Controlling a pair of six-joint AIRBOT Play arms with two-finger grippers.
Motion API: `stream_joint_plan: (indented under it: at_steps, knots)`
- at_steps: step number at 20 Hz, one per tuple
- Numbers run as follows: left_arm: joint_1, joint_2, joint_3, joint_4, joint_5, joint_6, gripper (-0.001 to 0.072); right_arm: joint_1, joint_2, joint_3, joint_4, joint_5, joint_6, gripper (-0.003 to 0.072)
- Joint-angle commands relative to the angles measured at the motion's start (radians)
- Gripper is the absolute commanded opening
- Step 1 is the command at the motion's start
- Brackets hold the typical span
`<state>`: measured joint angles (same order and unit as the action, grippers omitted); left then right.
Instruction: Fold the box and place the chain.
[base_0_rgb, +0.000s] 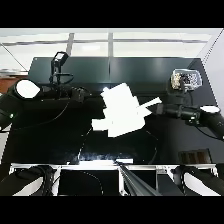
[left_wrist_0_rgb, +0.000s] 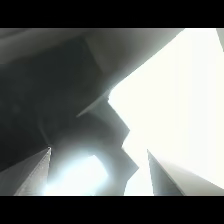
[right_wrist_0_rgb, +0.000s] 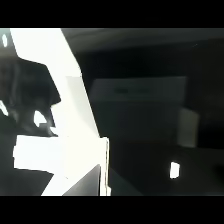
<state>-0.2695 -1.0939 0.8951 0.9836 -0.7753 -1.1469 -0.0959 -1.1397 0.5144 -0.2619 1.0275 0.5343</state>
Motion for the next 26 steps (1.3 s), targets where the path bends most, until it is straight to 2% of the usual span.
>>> stream_joint_plan:
  at_steps: [1, 3, 4, 8, 10, 13, 17, 20, 21, 24, 26]
  knots:
    - [0.027, -0.002, -0.018, -0.001, -0.121, -0.066, 0.0705, 0.114, 0.021, -0.028, 0.021, -0.04, -0.112, 0.0035]
    - [0.059, -0.002, -0.056, -0.022, -0.22, -0.065, 0.0705, 0.158, 0.02, -0.029, 0.025, -0.088, -0.113, 0.0035]
    - [0.078, -0.002, -0.099, -0.081, -0.236, -0.056, 0.0705, 0.175, 0.02, -0.03, 0.024, -0.109, -0.113, 0.0036]
    - [0.157, -0.018, -0.324, -0.442, -0.233, 0.195, 0.0705, 0.193, 0.02, -0.029, 0.026, -0.127, -0.112, 0.0036]
    - [0.171, -0.055, -0.378, -0.603, -0.25, 0.367, 0.0705, 0.193, 0.02, -0.029, 0.026, -0.127, -0.112, 0.0036]
    - [0.144, -0.155, -0.359, -0.656, -0.232, 0.415, 0.0705, 0.193, 0.02, -0.029, 0.026, -0.123, -0.108, 0.0036]
    - [0.108, -0.307, -0.266, -0.648, -0.224, 0.441, 0.0705, 0.193, 0.02, -0.029, 0.025, -0.124, -0.108, 0.0036]
    - [0.108, -0.37, -0.209, -0.656, -0.229, 0.441, 0.0705, 0.193, 0.02, -0.029, 0.025, -0.124, -0.108, 0.0036]
    - [0.108, -0.386, -0.196, -0.656, -0.243, 0.449, 0.0705, 0.193, 0.02, -0.029, 0.025, -0.124, -0.108, 0.0036]
    - [0.101, -0.435, -0.166, -0.657, -0.377, 0.608, 0.0705, 0.193, 0.02, -0.03, 0.025, -0.124, -0.105, 0.0036]
    - [0.071, -0.459, -0.148, -0.657, -0.391, 0.624, 0.0704, 0.193, 0.02, -0.029, 0.025, -0.13, -0.105, 0.0036]
